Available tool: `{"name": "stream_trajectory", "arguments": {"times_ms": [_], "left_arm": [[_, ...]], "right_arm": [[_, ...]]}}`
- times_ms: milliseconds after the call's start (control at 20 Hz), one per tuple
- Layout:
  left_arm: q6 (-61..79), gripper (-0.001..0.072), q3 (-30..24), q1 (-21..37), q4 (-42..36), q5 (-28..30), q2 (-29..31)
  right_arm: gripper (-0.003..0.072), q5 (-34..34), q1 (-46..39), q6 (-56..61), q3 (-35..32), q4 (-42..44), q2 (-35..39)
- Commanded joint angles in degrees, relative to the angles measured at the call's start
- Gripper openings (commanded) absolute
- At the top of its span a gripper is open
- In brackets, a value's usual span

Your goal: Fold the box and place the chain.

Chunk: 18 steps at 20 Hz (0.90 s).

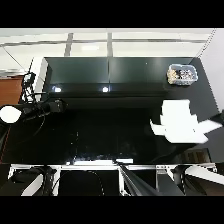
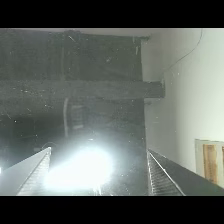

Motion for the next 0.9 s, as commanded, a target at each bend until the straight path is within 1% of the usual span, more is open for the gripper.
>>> {"name": "stream_trajectory", "arguments": {"times_ms": [0,150,250,350,450,550,650,750,850], "left_arm": [[0.0,0.0707,0.0,0.0,0.0,0.2,0.0],[0.0,0.0707,0.0,-0.3,-0.5,0.0,0.0],[0.0,0.0707,0.0,-1.1,-1.5,0.0,0.0],[0.0,0.0707,0.0,-2.6,-1.5,0.1,0.0],[0.0,0.0707,0.0,-4.4,-1.6,0.2,0.0],[0.2,0.0707,0.0,-6.2,-2.7,0.2,-0.3],[0.5,0.0705,0.0,-7.4,-6.5,0.2,-1.7],[5.4,0.0703,0.3,-7.8,-14.0,-0.4,-4.5],[12.0,0.0693,2.2,-7.6,-21.5,-3.4,-9.7]], "right_arm": [[0.0013,-8.8,8.8,9.0,-3.1,6.1,7.4],[0.0013,-15.5,20.2,11.7,-8.1,10.4,15.1],[0.0013,-19.8,28.5,12.4,-12.5,14.6,19.9],[0.0013,-25.3,37.0,14.2,-17.7,16.5,24.2],[0.0013,-30.7,45.2,16.0,-23.4,16.7,27.2],[0.0013,-37.0,52.4,17.0,-28.3,17.2,27.7],[0.0013,-42.9,57.6,17.7,-32.1,18.9,27.7],[0.0014,-44.2,60.7,17.7,-34.0,20.8,27.6],[0.0014,-44.2,63.2,17.7,-34.8,20.6,27.6]]}}
